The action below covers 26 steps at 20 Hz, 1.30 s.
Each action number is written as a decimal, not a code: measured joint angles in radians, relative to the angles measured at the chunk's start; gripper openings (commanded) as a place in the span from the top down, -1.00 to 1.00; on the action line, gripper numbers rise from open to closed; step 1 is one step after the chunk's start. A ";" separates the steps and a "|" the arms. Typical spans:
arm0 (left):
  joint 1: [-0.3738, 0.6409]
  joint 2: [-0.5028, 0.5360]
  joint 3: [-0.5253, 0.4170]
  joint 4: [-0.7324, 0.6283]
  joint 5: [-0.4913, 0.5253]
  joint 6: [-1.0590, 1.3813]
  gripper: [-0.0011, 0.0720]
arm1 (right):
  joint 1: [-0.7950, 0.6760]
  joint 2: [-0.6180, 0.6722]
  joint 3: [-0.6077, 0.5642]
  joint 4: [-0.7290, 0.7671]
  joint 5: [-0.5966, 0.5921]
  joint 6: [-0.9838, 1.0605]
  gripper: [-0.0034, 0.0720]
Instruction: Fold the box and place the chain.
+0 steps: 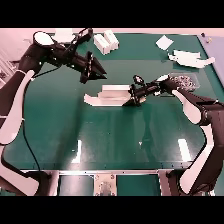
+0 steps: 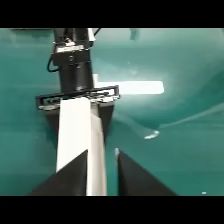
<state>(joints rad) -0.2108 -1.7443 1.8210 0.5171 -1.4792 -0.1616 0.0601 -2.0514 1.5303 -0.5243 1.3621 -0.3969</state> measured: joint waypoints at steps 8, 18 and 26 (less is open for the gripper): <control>0.000 -0.001 -0.178 0.046 0.043 -0.040 0.92 | 0.000 0.000 0.000 0.000 0.000 0.000 -0.54; 0.000 -0.009 -0.410 -0.157 0.374 0.248 0.91 | 0.000 0.000 0.000 0.000 0.000 0.000 -0.54; -0.042 -0.070 -0.425 -0.253 0.552 0.381 0.91 | 0.000 0.000 0.000 0.000 0.000 0.000 -0.54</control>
